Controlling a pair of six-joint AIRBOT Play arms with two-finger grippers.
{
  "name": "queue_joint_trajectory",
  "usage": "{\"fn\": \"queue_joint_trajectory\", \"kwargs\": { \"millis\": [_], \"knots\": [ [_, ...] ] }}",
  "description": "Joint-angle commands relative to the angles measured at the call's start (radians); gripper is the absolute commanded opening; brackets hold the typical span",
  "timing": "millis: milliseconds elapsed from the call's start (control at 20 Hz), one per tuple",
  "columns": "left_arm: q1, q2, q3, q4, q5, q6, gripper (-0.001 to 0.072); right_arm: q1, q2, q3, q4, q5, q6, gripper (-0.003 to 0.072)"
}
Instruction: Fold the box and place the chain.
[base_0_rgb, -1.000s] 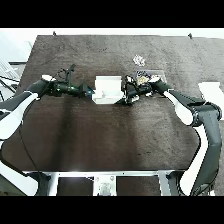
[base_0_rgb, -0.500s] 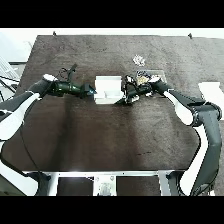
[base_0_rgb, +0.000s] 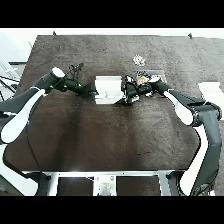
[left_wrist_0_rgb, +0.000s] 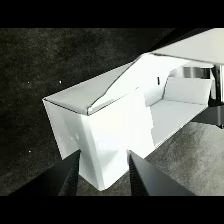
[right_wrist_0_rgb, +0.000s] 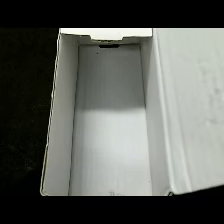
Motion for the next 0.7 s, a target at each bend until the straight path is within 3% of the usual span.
{"fn": "queue_joint_trajectory", "kwargs": {
  "millis": [0, 650],
  "knots": [
    [-0.038, 0.000, 0.048, 0.125, 0.012, -0.128, 0.0365, 0.000, 0.000, 0.000, 0.000, 0.000, 0.000, 0.0588],
    [-0.172, -0.005, 0.116, 0.453, -0.005, -0.433, 0.0367, 0.000, 0.000, 0.000, 0.000, 0.000, 0.000, 0.0588]
  ]
}}
